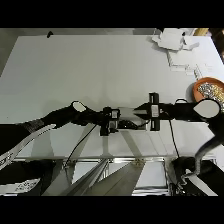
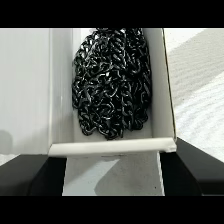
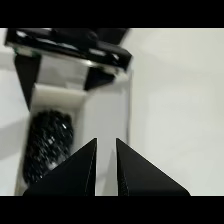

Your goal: Fold the box and place the chain.

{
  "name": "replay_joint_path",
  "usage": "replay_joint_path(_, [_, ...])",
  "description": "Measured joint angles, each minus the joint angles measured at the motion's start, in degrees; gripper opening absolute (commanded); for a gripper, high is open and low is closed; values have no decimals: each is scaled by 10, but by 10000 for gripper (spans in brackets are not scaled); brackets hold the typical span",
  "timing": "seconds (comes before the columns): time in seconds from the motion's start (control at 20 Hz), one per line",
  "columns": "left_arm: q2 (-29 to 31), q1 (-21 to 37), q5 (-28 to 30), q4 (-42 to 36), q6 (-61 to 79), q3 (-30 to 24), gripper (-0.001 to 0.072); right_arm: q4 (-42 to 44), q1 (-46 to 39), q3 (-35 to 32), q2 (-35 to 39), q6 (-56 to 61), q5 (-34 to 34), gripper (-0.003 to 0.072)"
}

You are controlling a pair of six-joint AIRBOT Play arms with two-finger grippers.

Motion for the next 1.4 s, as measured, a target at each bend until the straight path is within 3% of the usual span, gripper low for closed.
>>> replay_joint_path(0.15, [0,0,0,0,0,0,320,-75,-75,0,8,-1,32,183])
replay_joint_path(0.35, [0,0,0,0,0,0,320,-165,-130,-9,-38,-1,38,200])
replay_joint_path(0.8, [0,0,0,0,0,0,320,-215,-150,-13,-172,-31,-18,198])
replay_joint_path(1.0, [0,0,0,0,0,0,320,-221,-151,-13,-201,-45,-24,148])
replay_joint_path(1.1, [0,0,0,0,0,0,320,-225,-151,-13,-207,-47,-26,81])
replay_joint_path(1.25, [0,0,0,0,0,0,320,-228,-151,-13,-211,-49,-25,75])
replay_joint_path(1.3, [0,0,0,0,0,0,320,-229,-151,-13,-211,-49,-24,17])
replay_joint_path(1.4, [0,0,0,0,0,0,320,-233,-151,-14,-206,-45,-19,19])
